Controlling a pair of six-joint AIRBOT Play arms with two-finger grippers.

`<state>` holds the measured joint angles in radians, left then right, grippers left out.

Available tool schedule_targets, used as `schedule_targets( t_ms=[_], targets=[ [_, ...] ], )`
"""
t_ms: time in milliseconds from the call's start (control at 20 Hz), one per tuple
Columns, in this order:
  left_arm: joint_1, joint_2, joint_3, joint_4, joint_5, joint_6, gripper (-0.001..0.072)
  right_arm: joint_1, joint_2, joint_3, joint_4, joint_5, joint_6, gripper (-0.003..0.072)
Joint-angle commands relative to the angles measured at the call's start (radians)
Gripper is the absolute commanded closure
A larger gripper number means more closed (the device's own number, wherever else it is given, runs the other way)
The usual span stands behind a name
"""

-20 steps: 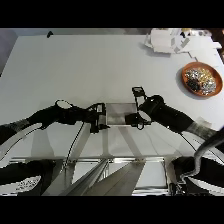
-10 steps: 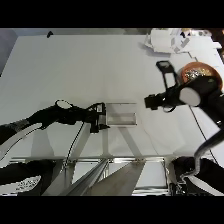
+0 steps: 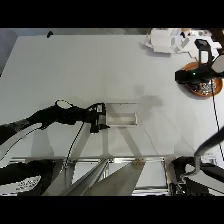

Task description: Fold the box and place the chain.

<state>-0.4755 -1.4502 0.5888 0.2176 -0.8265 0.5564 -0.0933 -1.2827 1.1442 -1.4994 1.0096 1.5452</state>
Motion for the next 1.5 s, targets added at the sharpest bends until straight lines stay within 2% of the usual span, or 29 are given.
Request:
schedule_targets(
  t_ms=[0,150,250,600,1050,1100,1150,1200,1400,1450],
  targets=[
    [0.000,0.000,0.000,0.000,0.000,0.000,0.0501,-0.138,-0.203,0.147,0.012,-0.056,-0.063,0.0418],
    [0.000,0.000,0.000,0.000,0.000,0.000,0.0501,-0.190,-0.344,0.272,0.008,-0.048,-0.062,0.0419],
    [0.000,0.000,0.000,0.000,0.000,0.000,0.0500,-0.214,-0.386,0.304,-0.002,-0.048,-0.061,0.0429],
    [0.000,0.000,0.000,0.000,0.000,0.000,0.0501,-0.293,-0.393,0.307,-0.011,0.029,-0.052,0.0432],
    [0.000,0.000,0.000,0.000,0.000,0.000,0.0501,-0.293,-0.437,0.307,-0.012,0.160,-0.058,0.0436],
    [0.000,0.000,0.000,0.000,0.000,0.000,0.0501,-0.293,-0.452,0.307,-0.012,0.164,-0.058,0.0496],
    [0.000,0.000,0.000,0.000,0.000,0.000,0.0501,-0.293,-0.462,0.307,-0.011,0.159,-0.058,0.0615],
    [0.000,0.000,0.000,0.000,0.000,0.000,0.0501,-0.293,-0.465,0.307,-0.011,0.153,-0.057,0.0624],
    [0.000,0.000,0.000,0.000,0.000,0.000,0.0501,-0.293,-0.465,0.307,-0.011,0.158,-0.057,0.0620],
    [0.000,0.000,0.000,0.000,0.000,0.000,0.0501,-0.293,-0.465,0.307,-0.011,0.155,-0.056,0.0562]
  ],
)
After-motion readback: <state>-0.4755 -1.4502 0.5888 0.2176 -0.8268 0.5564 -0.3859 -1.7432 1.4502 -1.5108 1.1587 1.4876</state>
